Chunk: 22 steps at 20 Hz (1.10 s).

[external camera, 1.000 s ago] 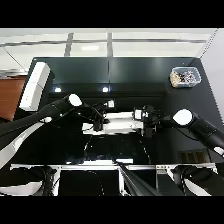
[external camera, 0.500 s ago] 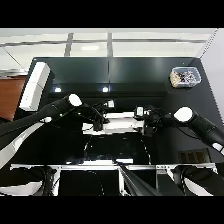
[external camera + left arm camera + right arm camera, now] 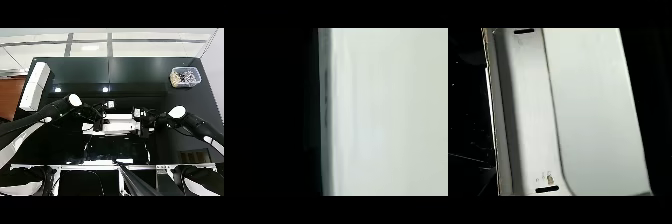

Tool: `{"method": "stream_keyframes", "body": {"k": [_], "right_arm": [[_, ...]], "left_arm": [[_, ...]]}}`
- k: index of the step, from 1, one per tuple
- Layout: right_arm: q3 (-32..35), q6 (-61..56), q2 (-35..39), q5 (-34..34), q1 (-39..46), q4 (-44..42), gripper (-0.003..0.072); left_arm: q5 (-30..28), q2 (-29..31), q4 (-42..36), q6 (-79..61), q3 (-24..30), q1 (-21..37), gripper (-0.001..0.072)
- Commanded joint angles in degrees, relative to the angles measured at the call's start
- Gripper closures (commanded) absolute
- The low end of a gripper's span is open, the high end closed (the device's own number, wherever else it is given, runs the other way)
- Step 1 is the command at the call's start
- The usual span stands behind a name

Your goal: Fold the box and place the chain.

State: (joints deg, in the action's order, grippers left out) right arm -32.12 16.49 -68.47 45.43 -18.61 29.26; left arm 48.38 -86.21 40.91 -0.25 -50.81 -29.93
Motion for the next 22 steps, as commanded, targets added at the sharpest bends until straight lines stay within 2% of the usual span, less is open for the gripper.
{"method": "stream_keyframes", "body": {"k": [1, 13, 22], "right_arm": [[0.02, 5.11, -2.34, 0.42, 0.07, -1.53, 0.0014], [0.02, 2.01, -4.61, -3.04, 0.04, 1.01, 0.0013], [0.00, 0.74, -4.74, -3.06, -0.11, 2.78, 0.0014]], "left_arm": [[-0.11, -0.02, -0.07, 0.07, -0.02, -0.04, 0.0683], [-0.09, -0.02, -0.07, 0.07, -0.02, -0.04, 0.0682], [-0.11, -0.02, -0.04, 0.07, -0.02, -0.04, 0.0682]]}}
